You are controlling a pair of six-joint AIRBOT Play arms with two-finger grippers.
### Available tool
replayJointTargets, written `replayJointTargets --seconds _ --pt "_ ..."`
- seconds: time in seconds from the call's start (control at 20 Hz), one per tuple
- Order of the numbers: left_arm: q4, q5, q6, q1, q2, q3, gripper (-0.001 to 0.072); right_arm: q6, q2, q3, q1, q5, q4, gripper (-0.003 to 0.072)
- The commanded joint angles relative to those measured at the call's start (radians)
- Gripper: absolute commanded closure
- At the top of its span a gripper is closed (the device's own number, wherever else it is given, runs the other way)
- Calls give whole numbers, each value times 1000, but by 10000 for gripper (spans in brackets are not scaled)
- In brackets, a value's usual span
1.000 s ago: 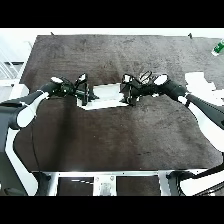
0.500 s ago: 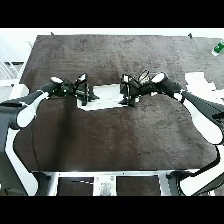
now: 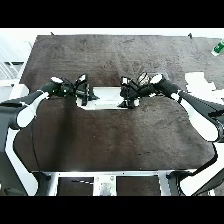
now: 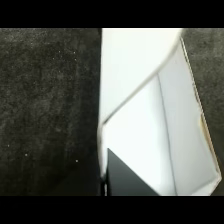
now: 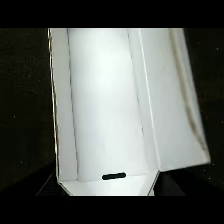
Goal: Fold the box and place the chain.
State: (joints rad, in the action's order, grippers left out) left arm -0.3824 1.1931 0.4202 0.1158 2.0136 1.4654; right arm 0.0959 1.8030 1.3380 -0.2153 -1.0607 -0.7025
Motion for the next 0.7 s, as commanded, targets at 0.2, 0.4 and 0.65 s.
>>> replayJointTargets --seconds 0.2,0.4,0.65 --pt "1 -5 -1 0 0 0 689 104 40 1 6 -2 97 69" --pt "1 -4 -1 0 0 0 689 126 54 1 32 -10 153 69" --pt "1 -4 -1 0 0 0 689 152 75 1 23 -11 154 69"
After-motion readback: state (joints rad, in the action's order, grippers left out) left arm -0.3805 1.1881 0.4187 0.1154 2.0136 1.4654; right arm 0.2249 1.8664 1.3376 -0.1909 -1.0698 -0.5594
